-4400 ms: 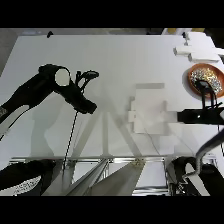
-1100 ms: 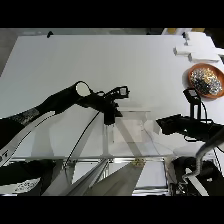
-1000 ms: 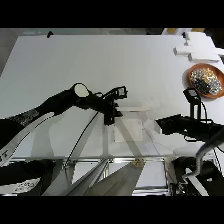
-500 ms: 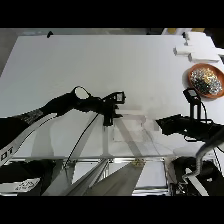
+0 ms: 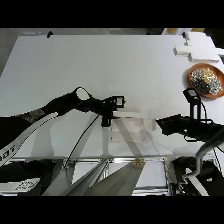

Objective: Fold the box and place the chain.

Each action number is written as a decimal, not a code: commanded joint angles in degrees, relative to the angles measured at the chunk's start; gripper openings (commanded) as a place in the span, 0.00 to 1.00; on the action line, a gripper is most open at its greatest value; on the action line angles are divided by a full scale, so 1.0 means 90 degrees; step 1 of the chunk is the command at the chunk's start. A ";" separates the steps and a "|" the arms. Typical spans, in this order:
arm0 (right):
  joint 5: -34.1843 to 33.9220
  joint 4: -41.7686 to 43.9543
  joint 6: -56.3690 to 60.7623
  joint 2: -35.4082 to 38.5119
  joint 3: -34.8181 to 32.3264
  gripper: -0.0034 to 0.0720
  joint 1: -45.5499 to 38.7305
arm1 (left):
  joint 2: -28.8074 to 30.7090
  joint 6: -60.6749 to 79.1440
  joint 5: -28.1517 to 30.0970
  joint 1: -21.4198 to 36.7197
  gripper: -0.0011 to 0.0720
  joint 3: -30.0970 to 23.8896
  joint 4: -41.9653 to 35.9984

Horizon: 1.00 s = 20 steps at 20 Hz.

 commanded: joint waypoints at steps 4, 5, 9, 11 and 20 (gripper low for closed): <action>0.0012 -0.0002 -0.0194 0.0002 0.0007 0.49 0.0005 | -0.0002 0.0000 -0.0061 -0.0005 0.03 -0.0005 0.0056; 0.0012 0.0000 -0.0304 0.0002 0.0007 0.49 0.0005 | -0.0002 0.0002 -0.0061 -0.0005 0.03 -0.0005 0.0056; 0.0075 0.0000 -0.0590 0.0002 0.0005 0.49 0.0005 | -0.0002 0.0000 -0.0058 -0.0005 0.03 -0.0005 0.0056; 0.0078 -0.0002 -0.0614 0.0002 0.0005 0.49 0.0005 | -0.0005 -0.0005 -0.0083 -0.0005 0.03 -0.0005 0.0027; 0.0073 -0.0005 -0.0617 0.0002 0.0005 0.49 0.0005 | -0.0002 -0.0568 0.0000 -0.0007 0.02 -0.0005 -0.0245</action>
